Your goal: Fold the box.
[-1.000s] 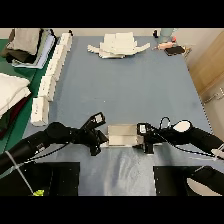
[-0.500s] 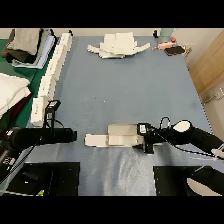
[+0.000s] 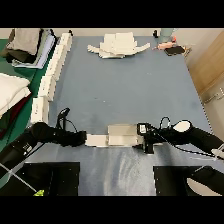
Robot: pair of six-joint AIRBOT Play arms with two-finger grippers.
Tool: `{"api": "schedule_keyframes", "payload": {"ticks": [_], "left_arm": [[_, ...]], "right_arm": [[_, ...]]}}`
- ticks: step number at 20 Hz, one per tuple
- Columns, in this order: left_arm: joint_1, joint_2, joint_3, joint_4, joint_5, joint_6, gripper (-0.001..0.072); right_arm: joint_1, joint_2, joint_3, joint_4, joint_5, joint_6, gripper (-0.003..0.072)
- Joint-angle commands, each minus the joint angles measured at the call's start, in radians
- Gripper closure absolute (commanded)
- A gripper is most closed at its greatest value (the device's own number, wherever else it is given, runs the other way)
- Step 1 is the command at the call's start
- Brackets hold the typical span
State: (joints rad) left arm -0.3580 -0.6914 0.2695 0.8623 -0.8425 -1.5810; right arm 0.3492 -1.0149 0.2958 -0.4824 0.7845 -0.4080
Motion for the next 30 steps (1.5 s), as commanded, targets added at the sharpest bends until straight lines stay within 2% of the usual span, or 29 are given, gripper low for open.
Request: {"api": "schedule_keyframes", "payload": {"ticks": [1, 3, 8, 9, 10, 11, 17, 22, 24, 26, 30], "left_arm": [[-0.145, -0.080, -0.002, -0.115, 0.164, 0.010, 0.0694], [-0.209, -0.080, 0.002, -0.182, 0.224, 0.015, 0.0693], [-0.281, -0.080, 0.066, -0.285, 0.232, 0.122, 0.0689], [-0.285, -0.080, 0.074, -0.288, 0.233, 0.134, 0.0538], [-0.285, -0.080, 0.078, -0.291, 0.232, 0.133, 0.0179], [-0.284, -0.080, 0.079, -0.299, 0.233, 0.133, 0.0117], [-0.285, -0.084, 0.079, -0.309, 0.227, 0.132, 0.0115], [-0.284, -0.088, 0.079, -0.309, 0.352, 0.130, 0.0115], [-0.288, -0.089, 0.093, -0.281, 0.304, 0.124, 0.0116], [-0.314, -0.088, 0.117, -0.220, 0.279, 0.050, 0.0117], [-0.423, -0.113, 0.184, 0.069, 0.240, -0.280, 0.0117]], "right_arm": [[0.000, 0.000, 0.000, 0.000, 0.000, 0.000, 0.0172], [0.000, 0.000, 0.000, 0.000, 0.000, 0.000, 0.0172], [0.000, 0.000, 0.000, 0.000, 0.000, 0.000, 0.0172], [0.000, 0.000, 0.000, 0.000, 0.000, 0.000, 0.0171], [0.000, 0.000, 0.000, 0.000, 0.000, 0.000, 0.0172], [0.000, 0.000, 0.000, 0.000, 0.000, 0.000, 0.0172], [0.000, 0.000, 0.000, 0.000, 0.000, 0.000, 0.0172], [0.000, 0.000, 0.000, 0.000, 0.000, 0.000, 0.0172], [0.000, 0.000, 0.000, 0.000, 0.000, 0.000, 0.0172], [0.000, 0.000, 0.000, 0.000, 0.000, 0.000, 0.0172], [0.000, 0.000, 0.000, 0.000, 0.000, 0.000, 0.0172]]}}
